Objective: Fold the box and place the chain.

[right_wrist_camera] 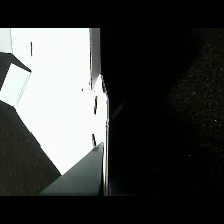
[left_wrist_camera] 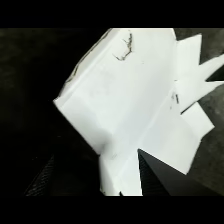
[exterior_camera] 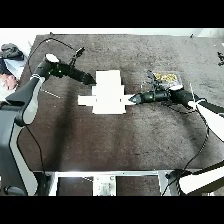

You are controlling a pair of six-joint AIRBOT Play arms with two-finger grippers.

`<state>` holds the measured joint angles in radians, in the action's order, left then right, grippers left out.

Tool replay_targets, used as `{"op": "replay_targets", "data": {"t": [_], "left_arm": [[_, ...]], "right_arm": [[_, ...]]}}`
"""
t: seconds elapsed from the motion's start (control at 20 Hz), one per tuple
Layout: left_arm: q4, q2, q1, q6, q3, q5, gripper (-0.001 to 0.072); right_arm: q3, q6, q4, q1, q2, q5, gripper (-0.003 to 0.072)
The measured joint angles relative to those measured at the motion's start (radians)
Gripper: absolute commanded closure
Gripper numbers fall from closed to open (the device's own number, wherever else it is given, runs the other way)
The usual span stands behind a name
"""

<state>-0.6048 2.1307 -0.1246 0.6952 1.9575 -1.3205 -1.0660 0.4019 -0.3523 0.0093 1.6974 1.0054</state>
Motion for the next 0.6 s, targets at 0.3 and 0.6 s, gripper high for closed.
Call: {"op": "replay_targets", "data": {"t": [0.3, 0.6], "left_arm": [[0.128, 0.071, -0.002, -0.033, 0.019, -0.106, 0.0199], [0.162, 0.093, -0.008, -0.060, 0.021, -0.148, 0.0227]], "right_arm": [[0.000, -0.008, -0.003, 0.000, 0.000, 0.000, 0.0676], [0.000, -0.010, -0.003, 0.000, 0.000, 0.000, 0.0676]]}}
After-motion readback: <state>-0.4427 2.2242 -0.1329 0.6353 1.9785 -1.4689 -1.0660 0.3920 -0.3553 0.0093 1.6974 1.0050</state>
